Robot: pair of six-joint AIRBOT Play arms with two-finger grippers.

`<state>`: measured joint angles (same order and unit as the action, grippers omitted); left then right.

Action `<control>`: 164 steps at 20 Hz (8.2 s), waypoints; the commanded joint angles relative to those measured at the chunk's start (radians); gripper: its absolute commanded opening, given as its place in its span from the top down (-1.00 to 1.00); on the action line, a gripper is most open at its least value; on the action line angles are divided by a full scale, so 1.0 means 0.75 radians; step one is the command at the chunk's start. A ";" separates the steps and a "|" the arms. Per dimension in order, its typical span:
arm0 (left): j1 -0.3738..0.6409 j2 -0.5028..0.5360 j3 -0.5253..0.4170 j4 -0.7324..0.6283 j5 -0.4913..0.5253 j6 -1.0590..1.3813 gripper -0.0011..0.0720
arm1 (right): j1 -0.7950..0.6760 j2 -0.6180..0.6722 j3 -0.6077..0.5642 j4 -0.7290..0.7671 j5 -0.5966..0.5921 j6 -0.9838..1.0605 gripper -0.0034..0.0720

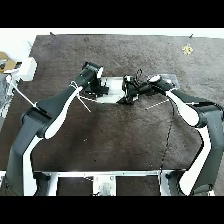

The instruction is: Fold the box and place the chain.

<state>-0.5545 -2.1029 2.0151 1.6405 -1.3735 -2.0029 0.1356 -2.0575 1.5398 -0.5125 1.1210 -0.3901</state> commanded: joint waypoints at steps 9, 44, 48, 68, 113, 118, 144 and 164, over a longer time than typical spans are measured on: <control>-0.001 -0.014 0.007 0.011 0.007 -0.059 0.95 | 0.001 0.000 -0.001 0.001 0.000 0.001 0.26; 0.081 0.319 0.052 -0.076 0.047 1.000 -0.55 | 0.001 0.000 -0.001 0.001 0.001 0.001 0.26; 0.306 0.318 0.052 -0.478 0.105 1.429 -0.55 | 0.001 0.000 -0.001 0.001 0.000 0.001 0.26; 0.714 -0.044 -0.347 -1.630 -0.078 3.143 -1.00 | 0.001 0.000 -0.001 0.001 0.000 0.001 0.26; 0.497 -0.164 -0.347 -1.635 0.108 3.206 -1.00 | 0.002 0.000 -0.001 0.001 0.000 0.001 0.26; 0.497 -0.163 -0.347 -1.640 0.111 3.206 -1.00 | 0.002 0.000 -0.001 0.001 0.000 0.001 0.26; 0.497 -0.163 -0.347 -1.640 0.107 3.195 0.00 | 0.002 0.000 -0.001 0.001 0.000 0.001 0.26; 0.497 -0.163 -0.347 -1.640 0.107 3.195 0.01 | 0.002 0.000 -0.001 0.005 0.001 0.001 0.26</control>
<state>-0.1814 -2.2250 1.7550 0.4103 -1.2934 0.3927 0.1364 -2.0579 1.5398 -0.5114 1.1210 -0.3901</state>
